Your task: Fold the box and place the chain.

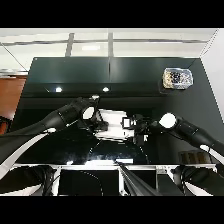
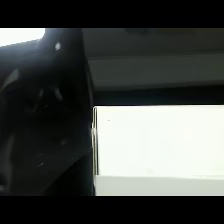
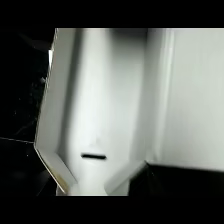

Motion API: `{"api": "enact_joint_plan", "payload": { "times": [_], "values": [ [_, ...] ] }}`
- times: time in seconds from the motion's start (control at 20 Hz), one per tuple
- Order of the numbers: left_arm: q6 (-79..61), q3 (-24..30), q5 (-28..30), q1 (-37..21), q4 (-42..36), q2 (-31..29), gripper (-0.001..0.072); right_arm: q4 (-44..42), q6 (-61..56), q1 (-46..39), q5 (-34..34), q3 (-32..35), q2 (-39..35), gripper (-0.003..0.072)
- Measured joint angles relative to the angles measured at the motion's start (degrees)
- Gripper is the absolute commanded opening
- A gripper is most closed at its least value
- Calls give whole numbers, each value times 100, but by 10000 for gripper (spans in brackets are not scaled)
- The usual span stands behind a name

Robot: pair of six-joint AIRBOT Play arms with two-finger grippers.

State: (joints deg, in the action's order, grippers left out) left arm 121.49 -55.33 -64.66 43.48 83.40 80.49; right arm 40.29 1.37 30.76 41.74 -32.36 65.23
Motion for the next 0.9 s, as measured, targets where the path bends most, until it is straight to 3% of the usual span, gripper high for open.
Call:
{"api": "enact_joint_plan", "payload": {
  "times": [0.4, 0.55, 0.6, 0.9],
  "values": [
    [210, 98, 219, 162, 122, 13, 29, 4, -76, 0, 63, 0, -35, 632],
    [236, 105, 234, 173, 140, 11, 29, -66, -92, 7, 114, 0, 50, 230],
    [240, 107, 238, 175, 142, 11, 30, -83, -131, 13, 144, 0, 79, 193],
    [254, 107, 249, 177, 144, 11, 30, -103, -503, 302, 146, 0, 140, 193]
  ]
}}
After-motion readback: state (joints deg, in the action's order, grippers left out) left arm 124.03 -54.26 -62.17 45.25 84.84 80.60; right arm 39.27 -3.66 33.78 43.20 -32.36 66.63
